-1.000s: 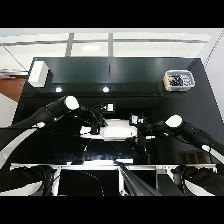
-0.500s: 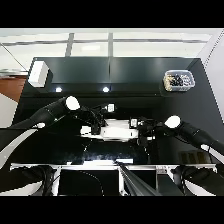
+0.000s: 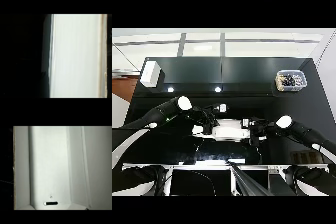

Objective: Fold the box and place the chain.

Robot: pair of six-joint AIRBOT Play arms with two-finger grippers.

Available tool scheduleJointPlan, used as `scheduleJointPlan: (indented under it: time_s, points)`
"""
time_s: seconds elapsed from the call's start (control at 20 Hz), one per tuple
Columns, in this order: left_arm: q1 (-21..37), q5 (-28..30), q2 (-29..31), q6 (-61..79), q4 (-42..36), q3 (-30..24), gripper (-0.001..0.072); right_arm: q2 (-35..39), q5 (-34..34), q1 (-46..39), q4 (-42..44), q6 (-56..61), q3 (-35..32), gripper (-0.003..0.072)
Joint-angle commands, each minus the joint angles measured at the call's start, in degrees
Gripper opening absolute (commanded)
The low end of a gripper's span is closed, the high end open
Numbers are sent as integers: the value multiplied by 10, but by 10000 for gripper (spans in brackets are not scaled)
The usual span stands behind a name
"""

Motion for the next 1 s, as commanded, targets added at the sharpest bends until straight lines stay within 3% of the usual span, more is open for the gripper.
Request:
scheduleJointPlan:
  time_s: [0.0,0.05,0.1,0.15,0.2,0.25,0.3,0.35,0.45,0.7,0.75,0.8,0.85,0.95]
  points:
    - [0,-3,0,0,0,0,31,-1,-1,1,-2,2,0,646]
    - [0,-4,0,0,0,0,32,-1,-1,1,-2,2,0,533]
    - [0,-3,0,0,0,0,35,-1,-1,1,-2,2,0,536]
    - [0,-3,1,0,0,0,114,-1,-1,1,-2,2,0,536]
    - [0,-4,2,-1,0,0,283,-1,-1,1,-2,2,0,536]
    - [0,-5,6,-2,0,0,403,-1,-1,1,-2,2,0,535]
    - [1,-6,12,-5,3,0,476,-1,-1,1,-2,2,0,535]
    - [0,-5,21,-14,15,0,522,-1,-1,1,-2,2,0,536]
    - [1,-9,45,-70,61,0,524,-1,-1,1,-2,2,0,535]
    - [34,-81,118,-260,213,0,523,-1,-1,1,-2,2,0,535]
    - [46,-96,135,-298,225,0,490,-1,-1,1,-2,2,0,536]
    - [61,-115,149,-330,223,0,363,-1,-1,1,-2,2,0,536]
    - [78,-146,160,-374,211,0,42,-1,-1,1,-2,2,0,535]
    - [114,-228,162,-432,129,-6,31,-1,-1,1,-2,2,0,536]
